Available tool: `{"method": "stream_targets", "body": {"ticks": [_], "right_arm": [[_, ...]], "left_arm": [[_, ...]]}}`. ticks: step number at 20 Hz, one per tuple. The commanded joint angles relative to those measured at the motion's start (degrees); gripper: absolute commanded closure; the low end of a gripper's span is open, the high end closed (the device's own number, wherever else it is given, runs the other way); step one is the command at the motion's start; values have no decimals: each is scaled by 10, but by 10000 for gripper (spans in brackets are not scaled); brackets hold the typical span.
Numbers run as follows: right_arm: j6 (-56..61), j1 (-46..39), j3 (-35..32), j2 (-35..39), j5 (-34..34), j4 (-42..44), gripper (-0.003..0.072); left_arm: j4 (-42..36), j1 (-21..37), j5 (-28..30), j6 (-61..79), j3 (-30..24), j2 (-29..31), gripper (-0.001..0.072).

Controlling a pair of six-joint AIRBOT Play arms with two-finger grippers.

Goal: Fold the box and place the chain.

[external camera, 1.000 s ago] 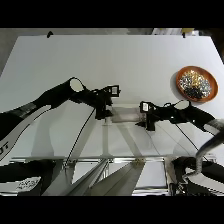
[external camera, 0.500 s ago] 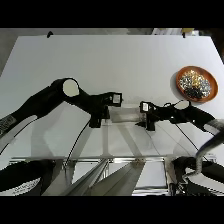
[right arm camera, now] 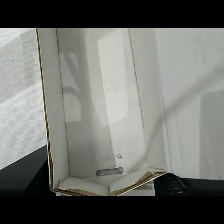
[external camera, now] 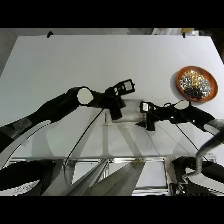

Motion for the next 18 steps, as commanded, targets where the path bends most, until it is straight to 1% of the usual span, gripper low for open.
{"method": "stream_targets", "body": {"ticks": [1, 4, 6, 8, 11, 13, 15, 16, 18], "right_arm": [[0, 0, 0, 0, 0, 0, 286], [0, 0, 0, 0, 0, 0, 286], [0, 0, 0, 0, 0, 0, 286], [0, 0, 0, 0, 0, 0, 286], [0, 0, 0, 0, 0, 0, 286], [0, 0, 0, 0, 0, 0, 286], [0, 0, 0, 0, 0, 0, 286], [0, 0, 0, 0, 0, 0, 286], [0, 0, 0, 0, 0, 0, 286]], "left_arm": [[-5, 12, 80, -73, 1, -30, 707], [-5, 22, 65, -137, 1, -64, 703], [-5, 22, 58, -140, 1, -76, 703], [-5, 22, 55, -140, 1, -76, 703], [-5, 36, 21, -140, 1, -52, 707], [3, 55, -9, -140, 1, -7, 708], [40, 72, -58, -140, 1, 50, 706], [54, 76, -102, -134, 1, 73, 704], [88, 78, -212, -124, 1, 104, 707]]}}
